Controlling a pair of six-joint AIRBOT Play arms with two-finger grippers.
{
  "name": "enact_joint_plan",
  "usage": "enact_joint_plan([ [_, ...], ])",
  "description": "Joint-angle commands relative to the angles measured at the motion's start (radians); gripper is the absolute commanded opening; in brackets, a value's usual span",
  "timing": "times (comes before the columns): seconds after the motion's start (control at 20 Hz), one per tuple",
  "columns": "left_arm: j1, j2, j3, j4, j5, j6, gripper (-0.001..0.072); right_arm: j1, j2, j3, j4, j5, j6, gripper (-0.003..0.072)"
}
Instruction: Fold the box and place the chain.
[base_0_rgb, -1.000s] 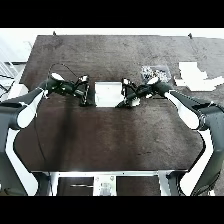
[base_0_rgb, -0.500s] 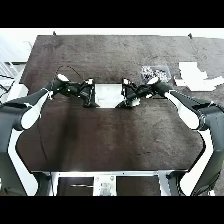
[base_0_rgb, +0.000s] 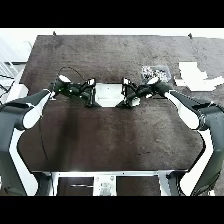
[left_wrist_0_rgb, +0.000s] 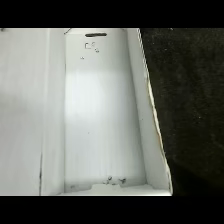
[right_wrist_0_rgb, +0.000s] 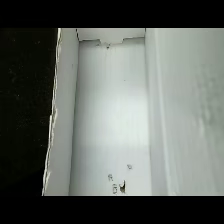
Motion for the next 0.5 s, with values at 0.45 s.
enact_joint_plan([
  [0.45,0.001,-0.011,0.003,-0.01,0.007,0.008,0.0474,0.001,0.0,0.0,-0.001,0.004,-0.001,0.0579],
])
